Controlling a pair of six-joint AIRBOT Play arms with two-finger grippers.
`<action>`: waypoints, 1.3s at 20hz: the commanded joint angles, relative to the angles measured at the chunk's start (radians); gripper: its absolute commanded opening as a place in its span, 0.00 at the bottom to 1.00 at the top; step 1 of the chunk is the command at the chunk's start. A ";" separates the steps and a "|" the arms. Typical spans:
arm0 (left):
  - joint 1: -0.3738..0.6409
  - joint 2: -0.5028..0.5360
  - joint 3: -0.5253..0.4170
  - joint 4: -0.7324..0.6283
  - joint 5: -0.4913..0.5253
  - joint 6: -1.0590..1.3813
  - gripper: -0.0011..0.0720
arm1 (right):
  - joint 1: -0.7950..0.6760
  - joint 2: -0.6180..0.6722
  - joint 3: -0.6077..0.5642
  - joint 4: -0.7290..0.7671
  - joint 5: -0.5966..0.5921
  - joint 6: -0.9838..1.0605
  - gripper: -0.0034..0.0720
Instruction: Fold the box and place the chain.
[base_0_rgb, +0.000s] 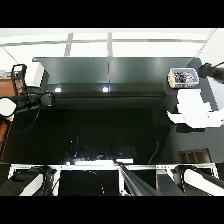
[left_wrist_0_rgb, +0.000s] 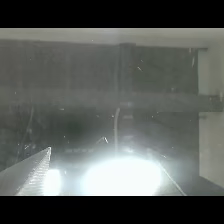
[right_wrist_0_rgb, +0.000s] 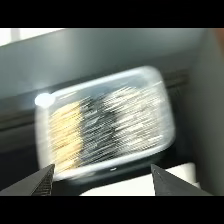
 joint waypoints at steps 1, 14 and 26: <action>0.001 -0.061 0.033 -0.012 -0.047 -0.016 0.99 | -0.135 -0.141 0.192 -0.103 0.124 0.108 1.00; -0.001 -0.078 0.032 -0.037 -0.069 -0.015 0.99 | -0.435 -0.405 0.263 -0.129 0.457 -0.208 1.00; -0.001 -0.078 0.032 -0.075 -0.079 -0.015 0.99 | -0.376 -0.404 0.262 -0.096 0.636 -0.259 0.06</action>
